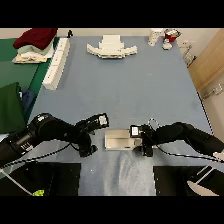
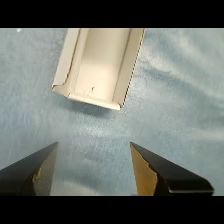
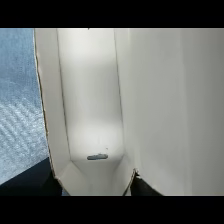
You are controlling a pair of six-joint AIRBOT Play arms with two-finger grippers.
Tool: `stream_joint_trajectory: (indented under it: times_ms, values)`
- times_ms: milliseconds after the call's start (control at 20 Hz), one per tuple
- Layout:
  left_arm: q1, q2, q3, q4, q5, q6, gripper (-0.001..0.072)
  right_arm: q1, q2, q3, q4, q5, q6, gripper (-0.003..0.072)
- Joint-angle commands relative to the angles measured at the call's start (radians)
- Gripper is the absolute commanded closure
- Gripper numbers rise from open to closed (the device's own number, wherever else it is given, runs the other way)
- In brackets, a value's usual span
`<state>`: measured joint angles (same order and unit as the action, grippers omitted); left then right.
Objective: Fold the box.
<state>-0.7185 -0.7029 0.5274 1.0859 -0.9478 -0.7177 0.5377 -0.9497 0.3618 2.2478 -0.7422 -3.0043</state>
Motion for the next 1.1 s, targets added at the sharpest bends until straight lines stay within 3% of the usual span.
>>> stream_joint_trajectory:
  times_ms: [0, 150, 300, 500, 850, 1050]
  values:
    - [0.100, 0.005, -0.110, -0.213, 0.097, 0.377, 0.0018, 0.000, 0.000, 0.000, 0.000, 0.000, 0.000, 0.0215]
    - [0.105, -0.038, -0.185, -0.349, 0.233, 0.581, 0.0018, 0.000, 0.000, 0.000, 0.000, 0.000, 0.000, 0.0214]
    - [0.105, -0.119, -0.195, -0.481, 0.288, 0.670, 0.0018, 0.000, 0.000, 0.000, 0.000, 0.000, 0.000, 0.0214]
    - [0.101, -0.202, -0.195, -0.513, 0.302, 0.726, 0.0018, 0.000, 0.000, 0.000, 0.000, 0.000, 0.000, 0.0214]
    - [0.101, -0.220, -0.195, -0.547, 0.328, 0.784, 0.0018, 0.000, 0.000, 0.000, 0.000, 0.000, 0.000, 0.0214]
    - [0.101, -0.251, -0.195, -0.689, 0.328, 0.922, 0.0018, 0.000, 0.000, 0.000, 0.000, 0.000, 0.000, 0.0214]
